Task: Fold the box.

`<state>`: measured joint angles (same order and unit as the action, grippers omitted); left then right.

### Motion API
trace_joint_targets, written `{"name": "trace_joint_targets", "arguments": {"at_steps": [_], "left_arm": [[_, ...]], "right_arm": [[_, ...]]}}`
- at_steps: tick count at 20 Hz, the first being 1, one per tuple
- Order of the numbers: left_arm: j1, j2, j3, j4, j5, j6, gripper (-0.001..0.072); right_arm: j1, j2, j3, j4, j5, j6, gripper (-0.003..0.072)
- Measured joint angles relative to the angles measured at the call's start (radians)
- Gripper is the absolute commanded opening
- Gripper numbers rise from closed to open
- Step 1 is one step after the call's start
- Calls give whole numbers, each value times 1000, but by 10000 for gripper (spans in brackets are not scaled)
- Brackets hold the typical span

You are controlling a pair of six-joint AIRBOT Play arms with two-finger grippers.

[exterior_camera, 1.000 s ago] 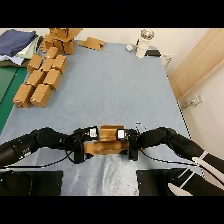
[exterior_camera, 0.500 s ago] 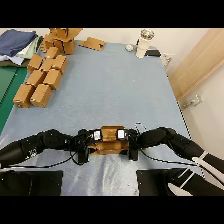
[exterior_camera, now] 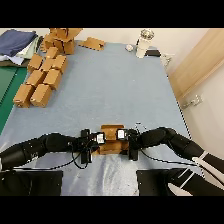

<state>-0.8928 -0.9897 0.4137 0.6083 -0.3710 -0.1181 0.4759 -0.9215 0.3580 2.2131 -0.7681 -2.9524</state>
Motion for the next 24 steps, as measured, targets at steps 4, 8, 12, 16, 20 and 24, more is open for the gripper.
{"name": "trace_joint_targets", "arguments": {"at_steps": [4, 8, 12, 16, 20, 24], "left_arm": [[-33, -14, 0, -18, 55, 2, 45], [-63, -35, 0, -27, 90, 3, 191], [-82, -43, 2, -30, 105, 3, 371], [-87, -44, 2, -33, 108, 2, 670], [-88, -44, 2, -33, 109, 2, 669], [-88, -44, 2, -33, 109, 0, 644]], "right_arm": [[0, 0, 0, 0, 0, 0, 483], [0, 0, 0, 0, 0, 0, 484], [0, 0, 0, -3, -1, -3, 484], [0, 0, 0, -2, -1, -1, 484], [0, 0, 0, -1, -1, 0, 484], [0, 0, 0, -1, -1, 0, 484]]}}
